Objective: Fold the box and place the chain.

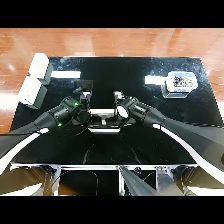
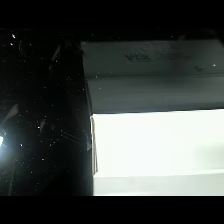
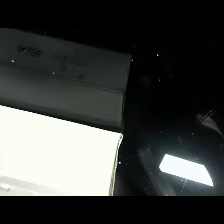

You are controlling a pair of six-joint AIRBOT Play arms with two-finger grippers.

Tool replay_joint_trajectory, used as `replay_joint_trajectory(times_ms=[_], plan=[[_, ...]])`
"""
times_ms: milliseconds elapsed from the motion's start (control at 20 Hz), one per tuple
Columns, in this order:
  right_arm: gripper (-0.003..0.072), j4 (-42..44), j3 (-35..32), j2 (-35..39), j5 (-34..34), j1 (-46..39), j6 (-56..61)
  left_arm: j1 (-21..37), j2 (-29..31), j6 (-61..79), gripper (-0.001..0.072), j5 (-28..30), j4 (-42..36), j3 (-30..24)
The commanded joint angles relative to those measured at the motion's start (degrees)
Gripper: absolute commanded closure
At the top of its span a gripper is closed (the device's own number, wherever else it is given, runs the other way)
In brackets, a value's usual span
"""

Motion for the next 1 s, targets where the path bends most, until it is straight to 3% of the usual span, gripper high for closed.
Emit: replay_joint_trajectory(times_ms=[0, 50, 100, 150, 350, 600, 850, 900, 950], plan=[[0.0644, 0.42, 0.35, 0.07, -0.22, 0.07, -0.83, 0.00, -0.02, 0.24, 0.0687, 0.00, 0.13, 0.02], [0.0502, 0.44, 0.50, 0.09, 0.02, 0.07, -0.81, 0.00, -0.02, 0.24, 0.0687, 0.00, 0.13, 0.02], [0.0139, 0.33, 0.72, 0.09, 0.39, 0.07, -0.85, 0.00, -0.02, 0.24, 0.0687, 0.02, 0.13, 0.02], [0.0070, 0.28, 0.92, 0.11, 0.98, 0.07, -0.90, 0.00, -0.02, 0.24, 0.0687, 0.00, 0.13, 0.02], [0.0069, -1.18, 1.42, 1.49, 4.42, 0.07, -2.99, 0.00, -0.02, 0.24, 0.0687, -0.07, 0.15, 0.02], [0.0070, -6.80, 1.40, 8.90, 11.72, 0.20, -5.57, 0.00, -0.02, 0.24, 0.0687, -0.33, 0.17, 0.02], [0.0075, -5.11, 0.07, 11.04, 8.44, 0.20, -3.96, 0.00, -0.02, 0.22, 0.0687, -0.85, 0.11, 0.02], [0.0150, -5.14, -0.24, 10.60, 6.91, 0.20, -2.23, 0.00, -0.02, 0.24, 0.0687, -0.87, 0.13, 0.02], [0.0161, -5.42, -0.22, 9.66, 5.49, 0.20, -0.55, 0.00, -0.02, 0.22, 0.0687, -0.87, 0.11, 0.02]])
